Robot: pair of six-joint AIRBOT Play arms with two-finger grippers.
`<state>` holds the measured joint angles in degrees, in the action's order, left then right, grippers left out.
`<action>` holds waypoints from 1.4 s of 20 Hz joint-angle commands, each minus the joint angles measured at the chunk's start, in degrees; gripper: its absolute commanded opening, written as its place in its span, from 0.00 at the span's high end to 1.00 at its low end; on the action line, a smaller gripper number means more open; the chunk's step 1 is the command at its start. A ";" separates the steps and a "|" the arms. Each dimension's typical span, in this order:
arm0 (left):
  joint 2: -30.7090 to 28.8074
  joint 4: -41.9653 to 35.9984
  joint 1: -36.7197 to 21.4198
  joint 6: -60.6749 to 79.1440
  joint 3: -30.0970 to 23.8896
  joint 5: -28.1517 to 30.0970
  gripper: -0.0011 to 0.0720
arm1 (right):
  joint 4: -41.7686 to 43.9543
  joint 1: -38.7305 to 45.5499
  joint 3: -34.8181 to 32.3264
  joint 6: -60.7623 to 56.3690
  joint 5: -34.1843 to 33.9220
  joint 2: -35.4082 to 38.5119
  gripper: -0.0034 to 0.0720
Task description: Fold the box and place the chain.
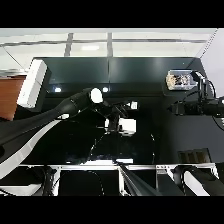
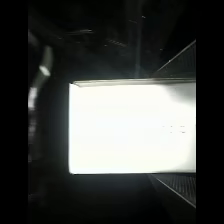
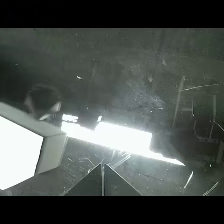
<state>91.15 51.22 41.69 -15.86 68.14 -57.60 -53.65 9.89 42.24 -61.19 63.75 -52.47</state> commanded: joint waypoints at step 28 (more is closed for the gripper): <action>-28.68 32.09 -76.50 -46.88 -14.86 -24.55 0.49 | 0.04 0.00 -1.14 -0.09 -2.10 0.04 0.93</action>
